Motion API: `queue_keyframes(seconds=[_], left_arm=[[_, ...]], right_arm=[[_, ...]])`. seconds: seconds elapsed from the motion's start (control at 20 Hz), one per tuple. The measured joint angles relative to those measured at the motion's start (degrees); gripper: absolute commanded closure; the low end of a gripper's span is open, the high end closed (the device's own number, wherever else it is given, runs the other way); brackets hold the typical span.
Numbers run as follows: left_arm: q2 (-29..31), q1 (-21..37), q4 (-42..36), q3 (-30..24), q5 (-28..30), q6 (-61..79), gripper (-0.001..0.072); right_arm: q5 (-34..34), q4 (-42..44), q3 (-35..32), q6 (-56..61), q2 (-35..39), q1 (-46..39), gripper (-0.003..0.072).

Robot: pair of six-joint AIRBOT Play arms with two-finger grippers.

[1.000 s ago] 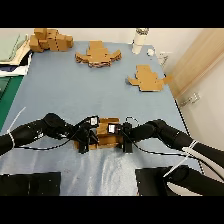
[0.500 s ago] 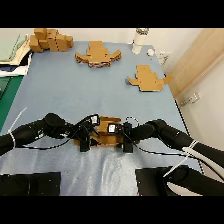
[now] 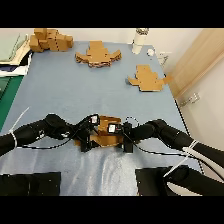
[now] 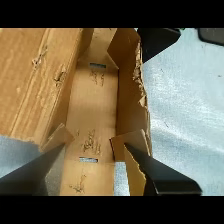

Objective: Fold the box.

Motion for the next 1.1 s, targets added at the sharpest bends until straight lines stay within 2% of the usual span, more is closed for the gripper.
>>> queue_keyframes(seconds=[0.05, 0.1, 0.2, 0.4, 0.6, 0.75, 0.9, 1.1], left_arm=[[0.0, 0.0, 0.0, 0.0, -0.1, -0.4, 0.0368], [0.2, 0.0, 0.1, 0.0, -0.5, -1.4, 0.0678], [1.3, 0.2, 1.3, 0.0, -1.4, -3.6, 0.0694], [6.3, 0.9, 9.6, 0.0, -3.7, -15.7, 0.0696], [14.5, 1.6, 26.3, 0.0, -6.7, -40.8, 0.0696], [20.8, 4.9, 36.8, 0.0, -9.0, -61.9, 0.0696], [24.0, 9.9, 41.6, -0.3, -12.1, -76.3, 0.0696], [23.9, 13.6, 41.2, -3.0, -13.4, -85.6, 0.0696]], right_arm=[[0.0, 0.0, 0.0, 0.0, 0.0, 0.0, 0.0185], [0.0, 0.0, 0.0, 0.0, 0.0, 0.0, 0.0185], [0.0, 0.1, 0.0, 0.0, 0.0, 0.0, 0.0185], [0.0, 0.1, 0.0, 0.0, 0.0, 0.0, 0.0185], [0.0, 0.1, 0.0, 0.0, 0.0, 0.0, 0.0185], [0.0, 0.1, 0.0, 0.0, 0.0, 0.0, 0.0185], [0.0, 0.1, 0.0, 0.0, 0.0, 0.0, 0.0185], [0.0, 0.1, 0.0, 0.0, 0.0, 0.0, 0.0185]])
